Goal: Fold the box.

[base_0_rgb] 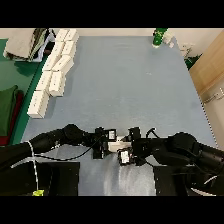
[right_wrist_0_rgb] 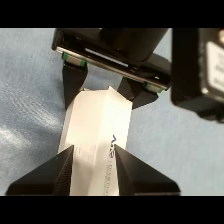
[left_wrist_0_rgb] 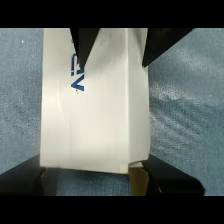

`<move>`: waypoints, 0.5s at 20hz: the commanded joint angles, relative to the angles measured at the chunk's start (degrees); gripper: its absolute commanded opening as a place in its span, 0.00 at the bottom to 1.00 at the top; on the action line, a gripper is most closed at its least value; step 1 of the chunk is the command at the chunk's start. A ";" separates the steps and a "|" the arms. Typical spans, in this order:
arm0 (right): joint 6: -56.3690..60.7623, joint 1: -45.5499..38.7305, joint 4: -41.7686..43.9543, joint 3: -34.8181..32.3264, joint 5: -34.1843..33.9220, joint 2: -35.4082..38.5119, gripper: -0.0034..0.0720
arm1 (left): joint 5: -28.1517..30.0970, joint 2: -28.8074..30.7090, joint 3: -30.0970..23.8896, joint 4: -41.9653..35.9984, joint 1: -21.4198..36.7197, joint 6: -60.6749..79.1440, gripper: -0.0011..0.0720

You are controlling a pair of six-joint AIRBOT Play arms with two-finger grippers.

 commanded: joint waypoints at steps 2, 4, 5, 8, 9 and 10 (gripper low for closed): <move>0.04 -0.02 -1.44 0.07 0.04 1.27 0.53 | 0.00 0.07 0.00 0.02 0.00 0.00 0.57; 0.04 -0.02 -2.23 0.04 0.66 1.27 0.53 | 0.00 0.07 0.00 0.02 0.00 0.00 0.57; 0.04 -0.02 -2.73 0.07 1.11 1.27 0.53 | 0.00 0.07 0.00 0.02 0.00 0.00 0.57; 0.07 -0.02 -4.20 0.20 2.62 1.27 0.53 | 0.00 0.07 0.00 0.02 0.00 0.00 0.57; 0.07 -0.02 -4.20 0.55 2.69 1.27 0.53 | 0.00 0.07 0.00 0.02 0.00 0.00 0.57; 0.07 -0.02 -4.20 0.92 2.64 1.27 0.53 | 0.00 0.07 0.00 0.02 0.00 0.00 0.57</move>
